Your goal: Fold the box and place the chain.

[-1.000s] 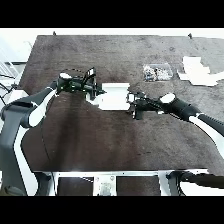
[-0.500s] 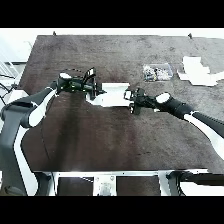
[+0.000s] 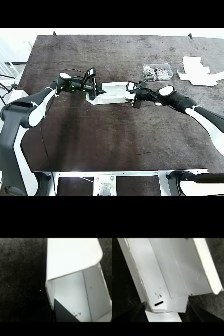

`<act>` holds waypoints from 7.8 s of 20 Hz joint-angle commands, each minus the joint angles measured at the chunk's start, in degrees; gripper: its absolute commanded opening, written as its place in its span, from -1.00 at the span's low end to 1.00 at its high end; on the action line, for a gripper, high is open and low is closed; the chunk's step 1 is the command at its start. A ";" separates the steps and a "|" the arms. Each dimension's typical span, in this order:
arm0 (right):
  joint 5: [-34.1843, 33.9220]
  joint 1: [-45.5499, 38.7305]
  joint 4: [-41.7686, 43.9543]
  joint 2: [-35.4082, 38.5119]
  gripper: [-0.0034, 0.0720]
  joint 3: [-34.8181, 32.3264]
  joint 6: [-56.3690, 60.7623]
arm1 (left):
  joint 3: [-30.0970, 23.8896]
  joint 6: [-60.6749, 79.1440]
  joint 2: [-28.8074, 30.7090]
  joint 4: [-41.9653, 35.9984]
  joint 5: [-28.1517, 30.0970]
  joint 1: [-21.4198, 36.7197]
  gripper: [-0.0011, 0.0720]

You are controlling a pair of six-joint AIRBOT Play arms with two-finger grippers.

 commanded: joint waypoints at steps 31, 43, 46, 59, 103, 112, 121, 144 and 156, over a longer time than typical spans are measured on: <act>34.05 -8.61 -0.70 -19.45 0.80 22.71 4.96 | -0.02 0.00 0.04 0.02 -0.07 0.00 -0.92; 39.50 -8.55 -0.68 -26.51 0.80 29.44 3.82 | -0.02 -0.02 0.04 0.02 -0.07 0.00 -0.92; 40.44 -8.52 -0.72 -27.43 0.80 29.90 2.82 | -0.02 0.00 0.04 0.02 -0.07 0.00 -0.92; 38.95 -6.16 -1.33 -29.22 0.80 31.71 3.04 | -0.02 -0.02 0.04 0.02 -0.09 0.00 -0.92; 37.90 -6.16 -3.06 -29.46 0.51 31.76 3.23 | 0.02 0.00 0.07 -0.42 -0.98 0.00 -0.92; 37.90 -6.16 -3.06 -29.46 0.51 31.76 3.23 | 1.29 -0.02 0.17 -1.90 -6.29 1.46 0.17; 37.90 -6.16 -3.06 -29.46 0.51 31.69 3.21 | 12.74 -9.97 0.17 -1.66 -23.76 8.22 -0.92; 37.90 -6.16 -3.04 -29.46 0.51 31.65 3.21 | -29.68 -2.62 31.71 5.16 8.07 -6.69 -0.93; 37.90 -6.16 -3.04 -29.46 0.51 31.65 3.21 | -9.01 -4.61 15.69 5.62 15.47 -4.79 -0.94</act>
